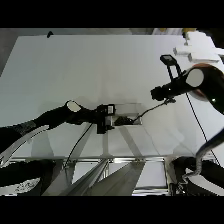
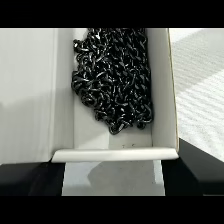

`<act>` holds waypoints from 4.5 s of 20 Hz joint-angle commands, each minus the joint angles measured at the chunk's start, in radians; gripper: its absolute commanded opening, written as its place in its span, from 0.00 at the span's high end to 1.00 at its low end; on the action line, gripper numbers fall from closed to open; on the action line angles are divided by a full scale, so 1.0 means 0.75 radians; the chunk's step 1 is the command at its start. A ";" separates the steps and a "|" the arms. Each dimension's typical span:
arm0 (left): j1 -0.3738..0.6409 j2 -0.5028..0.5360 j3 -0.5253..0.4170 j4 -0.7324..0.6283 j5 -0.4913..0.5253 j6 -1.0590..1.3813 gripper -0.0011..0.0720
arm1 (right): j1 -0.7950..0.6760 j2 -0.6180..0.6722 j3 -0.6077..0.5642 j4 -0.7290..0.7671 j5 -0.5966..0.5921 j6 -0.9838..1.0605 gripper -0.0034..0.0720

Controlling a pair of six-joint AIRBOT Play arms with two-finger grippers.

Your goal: Fold the box and place the chain.

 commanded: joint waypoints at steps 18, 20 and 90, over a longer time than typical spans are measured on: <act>-0.001 0.000 0.000 0.001 0.000 0.000 0.70 | -0.012 -0.253 -0.105 -0.225 -0.117 0.331 0.53; -0.001 0.000 0.000 0.001 0.000 0.001 0.70 | -0.012 -0.273 -0.106 -0.225 -0.128 0.333 0.54; -0.001 0.000 0.000 0.001 0.000 0.000 0.70 | -0.240 0.358 -0.156 0.646 0.069 -1.410 0.91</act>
